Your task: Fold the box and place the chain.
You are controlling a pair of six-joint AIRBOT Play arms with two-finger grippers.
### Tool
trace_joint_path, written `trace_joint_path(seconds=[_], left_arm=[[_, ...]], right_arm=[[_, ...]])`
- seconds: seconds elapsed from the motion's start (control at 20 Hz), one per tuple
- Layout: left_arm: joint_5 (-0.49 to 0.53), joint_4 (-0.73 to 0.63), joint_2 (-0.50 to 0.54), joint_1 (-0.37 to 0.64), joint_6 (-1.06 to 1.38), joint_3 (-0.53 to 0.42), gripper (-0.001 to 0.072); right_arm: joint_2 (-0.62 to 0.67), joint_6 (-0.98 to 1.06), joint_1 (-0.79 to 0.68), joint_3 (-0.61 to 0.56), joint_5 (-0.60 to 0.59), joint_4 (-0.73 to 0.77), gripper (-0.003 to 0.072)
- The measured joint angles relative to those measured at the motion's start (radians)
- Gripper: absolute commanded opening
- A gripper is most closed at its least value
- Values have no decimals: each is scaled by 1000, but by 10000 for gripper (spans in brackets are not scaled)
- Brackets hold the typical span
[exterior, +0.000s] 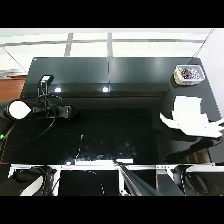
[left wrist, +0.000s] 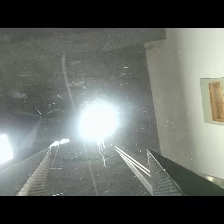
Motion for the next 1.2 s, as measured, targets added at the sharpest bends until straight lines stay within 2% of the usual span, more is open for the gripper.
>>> trace_joint_path(seconds=[0.15, 0.3, 0.5, 0.65, 0.75, 0.95, 1.05, 1.2], left_arm=[[0, 0, 0, 0, 0, 0, 710], [0, 1, 0, 0, 0, 0, 709], [7, 10, 0, 0, 5, 0, 705], [34, 8, 0, -1, 7, 0, 705], [62, 5, 0, -10, 8, 0, 705], [138, -4, -10, -69, 8, 0, 705], [183, -6, -35, -111, 8, 1, 705], [224, -32, -98, -158, 8, 11, 705]], right_arm=[[27, -1, 63, -14, 35, 21, 10], [82, -1, 130, -61, 49, 103, 11], [222, -29, 213, -228, -26, 313, 10], [378, -52, 310, -426, -166, 465, 11], [513, -60, 399, -576, -301, 556, 11], [788, -76, 639, -856, -551, 755, 11], [875, -84, 779, -954, -657, 816, 11], [937, -94, 984, -1033, -811, 865, 11]])
